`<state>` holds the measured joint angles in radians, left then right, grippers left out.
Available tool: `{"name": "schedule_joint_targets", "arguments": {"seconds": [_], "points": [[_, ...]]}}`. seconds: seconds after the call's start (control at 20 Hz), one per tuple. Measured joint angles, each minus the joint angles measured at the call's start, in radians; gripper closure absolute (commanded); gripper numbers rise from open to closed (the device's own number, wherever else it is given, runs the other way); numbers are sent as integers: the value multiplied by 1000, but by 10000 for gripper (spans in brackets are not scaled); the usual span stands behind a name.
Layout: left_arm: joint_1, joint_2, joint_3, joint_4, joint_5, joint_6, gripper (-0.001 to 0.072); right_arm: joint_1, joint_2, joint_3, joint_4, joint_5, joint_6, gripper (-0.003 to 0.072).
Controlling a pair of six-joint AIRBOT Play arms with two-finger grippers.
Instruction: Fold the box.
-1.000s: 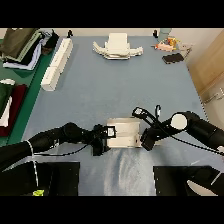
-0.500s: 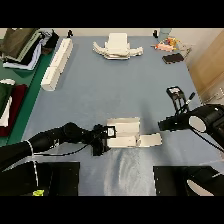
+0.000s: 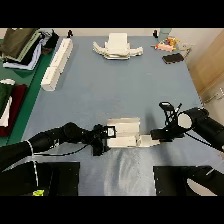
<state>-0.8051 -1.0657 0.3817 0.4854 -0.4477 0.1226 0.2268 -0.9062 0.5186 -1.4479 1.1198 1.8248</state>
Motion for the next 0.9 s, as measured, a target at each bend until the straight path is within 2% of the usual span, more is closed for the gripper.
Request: {"name": "schedule_joint_targets", "arguments": {"seconds": [0.2,0.4,0.45,0.5,0.55,0.9], "points": [[0,0,0,0,0,0,306,-2,-4,-6,173,-28,-117,683],[0,0,0,0,0,0,306,-2,29,-6,256,-33,-174,681],[0,0,0,0,0,0,306,-2,41,-6,270,-33,-181,599],[0,0,0,0,0,0,306,-2,55,-6,277,-34,-186,475],[0,0,0,0,0,0,306,-2,67,-6,282,-36,-192,445],[0,0,0,0,0,0,306,-2,105,24,317,-35,-207,445]]}}
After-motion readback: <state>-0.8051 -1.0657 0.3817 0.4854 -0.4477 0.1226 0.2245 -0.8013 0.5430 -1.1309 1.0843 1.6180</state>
